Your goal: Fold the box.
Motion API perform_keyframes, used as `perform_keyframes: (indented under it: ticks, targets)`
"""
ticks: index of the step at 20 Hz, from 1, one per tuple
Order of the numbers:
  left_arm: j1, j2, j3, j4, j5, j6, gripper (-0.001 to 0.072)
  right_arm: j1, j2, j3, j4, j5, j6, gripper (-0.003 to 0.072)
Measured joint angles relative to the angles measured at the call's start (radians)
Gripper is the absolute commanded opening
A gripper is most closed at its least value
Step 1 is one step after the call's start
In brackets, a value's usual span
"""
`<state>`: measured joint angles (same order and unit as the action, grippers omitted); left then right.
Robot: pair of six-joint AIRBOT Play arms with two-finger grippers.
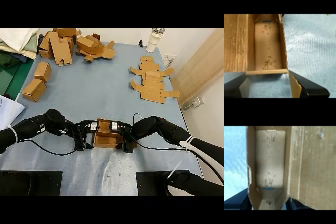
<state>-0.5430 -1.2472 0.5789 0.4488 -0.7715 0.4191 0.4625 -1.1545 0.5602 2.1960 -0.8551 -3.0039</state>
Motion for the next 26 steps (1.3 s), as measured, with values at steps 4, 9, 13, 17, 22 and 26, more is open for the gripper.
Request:
perform_keyframes:
  ticks: [4, 9, 13, 17, 22, 26]
  targets:
    - [-0.027, 0.0, 0.0, 0.0, 0.014, 0.0, 0.0696, 0.0, 0.0, 0.0, 0.0, 0.0, 0.0, 0.0463]
    - [-0.04, -0.009, 0.0, -0.003, 0.033, 0.001, 0.0694, 0.0, 0.0, 0.0, 0.0, 0.0, 0.0, 0.0463]
    - [-0.043, -0.02, 0.0, -0.002, 0.046, 0.001, 0.0692, 0.0, 0.0, 0.0, 0.0, 0.001, 0.0, 0.0463]
    - [-0.043, -0.023, 0.0, -0.001, 0.059, 0.0, 0.047, 0.0, 0.0, 0.0, 0.0, 0.001, 0.0, 0.0463]
    - [-0.043, -0.024, 0.0, -0.001, 0.062, 0.0, 0.0469, 0.0, 0.0, 0.0, 0.0, 0.0, 0.0, 0.0463]
    - [-0.043, -0.024, 0.0, -0.001, 0.063, -0.001, 0.0469, 0.0, 0.0, 0.001, 0.0, 0.0, 0.002, 0.0462]
